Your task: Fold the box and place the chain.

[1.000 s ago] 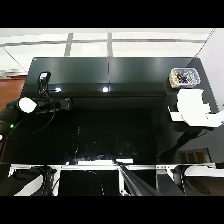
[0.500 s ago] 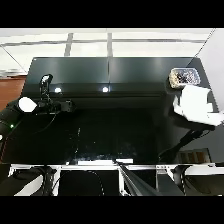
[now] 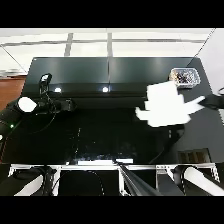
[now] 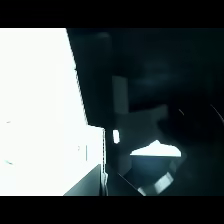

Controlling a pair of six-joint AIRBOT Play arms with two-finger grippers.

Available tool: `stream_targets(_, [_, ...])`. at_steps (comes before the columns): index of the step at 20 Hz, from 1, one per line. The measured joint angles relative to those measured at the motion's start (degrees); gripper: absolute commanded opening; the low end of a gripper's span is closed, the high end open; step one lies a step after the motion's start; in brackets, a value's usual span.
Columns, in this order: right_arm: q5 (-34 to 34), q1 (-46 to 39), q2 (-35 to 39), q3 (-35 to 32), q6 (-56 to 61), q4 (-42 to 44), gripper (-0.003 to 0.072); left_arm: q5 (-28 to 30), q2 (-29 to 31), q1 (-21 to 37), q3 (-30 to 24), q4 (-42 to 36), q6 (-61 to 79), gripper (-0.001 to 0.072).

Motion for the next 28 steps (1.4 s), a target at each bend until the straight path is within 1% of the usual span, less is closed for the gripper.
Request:
stream_targets(2, [-5.92,6.10,6.19,-8.66,0.39,6.80,0.0016,0.00,-0.07,0.00,0.00,-1.40,0.00,0.0707])
stream_targets(4, [-13.44,14.49,11.45,-17.77,0.63,13.38,0.0016,-0.81,-0.72,-0.02,0.42,-4.17,1.07,0.0707])
stream_targets(6, [-22.53,24.26,14.60,-25.57,0.85,19.43,0.0016,-3.52,-3.02,-0.02,2.21,-8.63,4.31,0.0707])
stream_targets(8, [-32.26,33.88,16.24,-30.93,1.16,24.76,0.0016,-7.13,-7.15,-0.02,5.38,-14.40,8.90,0.0707])
stream_targets(10, [-40.22,42.34,17.11,-33.99,1.77,28.76,0.0016,-11.26,-12.76,-0.02,9.55,-20.59,13.81,0.0707])
stream_targets(13, [-46.73,50.31,17.66,-35.98,2.51,31.50,0.0017,-16.35,-21.31,-0.02,15.82,-26.56,19.19,0.0707])
stream_targets(16, [-49.62,54.31,17.90,-36.74,3.23,32.61,0.0017,-21.99,-29.07,-0.35,20.70,-31.95,24.96,0.0707])
stream_targets(18, [-50.71,55.52,17.94,-36.98,3.34,33.09,0.0017,-26.93,-33.59,-1.22,23.56,-34.77,28.96,0.0705])
stream_targets(20, [-51.23,56.15,18.01,-37.07,3.50,33.29,0.0017,-31.54,-37.35,-2.56,26.45,-35.41,32.41,0.0668])
stream_targets(21, [-51.41,56.33,18.01,-37.09,3.54,33.33,0.0017,-33.90,-38.99,-3.28,27.93,-35.10,34.47,0.0563])
stream_targets(22, [-51.69,56.48,18.01,-37.11,3.54,33.38,0.0017,-36.13,-40.33,-3.87,29.35,-35.08,36.41,0.0505])
stream_targets(23, [-51.69,56.57,18.01,-37.13,3.54,33.35,0.0017,-38.16,-41.68,-4.39,30.82,-34.56,38.10,0.0482])
stream_targets(24, [-51.71,56.61,18.01,-37.13,3.56,33.38,0.0017,-39.89,-42.82,-4.76,32.15,-33.83,39.23,0.0442])
stream_targets(25, [-51.78,56.72,18.01,-37.13,3.58,33.33,0.0017,-41.31,-43.76,-5.07,33.44,-33.42,40.13,0.0354])
stream_targets(26, [-51.78,56.74,18.01,-37.13,3.58,33.33,0.0016,-42.82,-44.78,-5.31,34.93,-32.30,40.81,0.0211])
stream_targets(27, [-51.87,56.78,18.01,-37.16,3.61,33.29,0.0017,-44.09,-45.79,-5.44,36.30,-30.91,41.24,0.0129])
stream_targets(28, [-51.87,56.78,18.01,-37.13,3.61,33.20,0.0017,-45.77,-46.80,-5.55,37.83,-29.81,41.59,0.0068])
